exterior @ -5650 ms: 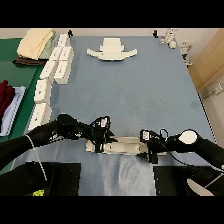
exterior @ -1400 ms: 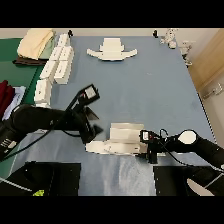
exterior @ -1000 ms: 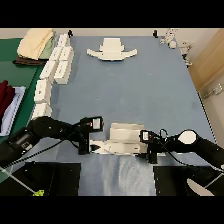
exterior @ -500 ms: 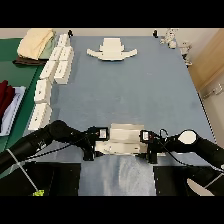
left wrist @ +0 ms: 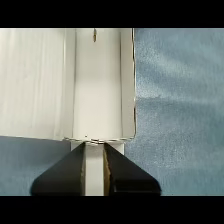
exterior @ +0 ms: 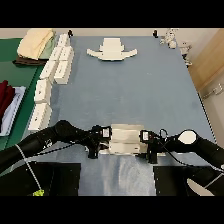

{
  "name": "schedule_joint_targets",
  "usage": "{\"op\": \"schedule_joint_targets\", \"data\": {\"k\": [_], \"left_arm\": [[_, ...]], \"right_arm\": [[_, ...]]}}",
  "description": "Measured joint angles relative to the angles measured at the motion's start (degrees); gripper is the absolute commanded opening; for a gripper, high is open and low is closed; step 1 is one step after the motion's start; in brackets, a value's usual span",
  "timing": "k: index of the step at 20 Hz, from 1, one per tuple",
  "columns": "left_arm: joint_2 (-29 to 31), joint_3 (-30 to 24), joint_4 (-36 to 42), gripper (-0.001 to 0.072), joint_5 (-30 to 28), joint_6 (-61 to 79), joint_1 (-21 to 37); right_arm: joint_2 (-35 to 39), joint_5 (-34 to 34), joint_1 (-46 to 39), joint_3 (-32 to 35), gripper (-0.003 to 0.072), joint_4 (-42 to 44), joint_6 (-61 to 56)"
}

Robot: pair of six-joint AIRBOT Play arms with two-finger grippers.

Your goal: Fold the box.

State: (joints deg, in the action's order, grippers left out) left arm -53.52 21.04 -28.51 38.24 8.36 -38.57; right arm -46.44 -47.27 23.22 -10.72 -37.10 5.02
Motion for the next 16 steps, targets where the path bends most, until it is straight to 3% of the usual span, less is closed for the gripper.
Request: {"op": "schedule_joint_targets", "data": {"k": [5, 6, 8, 16], "left_arm": [[-1.4, 0.0, 6.1, 0.0097, -1.4, 3.9, -2.2], [-1.6, 0.0, 7.1, 0.0198, -1.7, 4.5, -2.3], [-2.0, 0.0, 8.4, 0.0549, -2.1, 5.3, -2.6], [-2.4, 0.0, 9.9, 0.0558, -2.6, 5.8, -2.9]], "right_arm": [[0.0, 0.0, 0.0, 0.0, 0.0570, 0.0, 0.0], [0.0, 0.0, 0.0, 0.0, 0.0570, 0.0, 0.0], [0.0, 0.0, 0.0, 0.0, 0.0570, 0.0, 0.0], [0.0, 0.0, 0.0, 0.0, 0.0570, 0.0, 0.0]]}}
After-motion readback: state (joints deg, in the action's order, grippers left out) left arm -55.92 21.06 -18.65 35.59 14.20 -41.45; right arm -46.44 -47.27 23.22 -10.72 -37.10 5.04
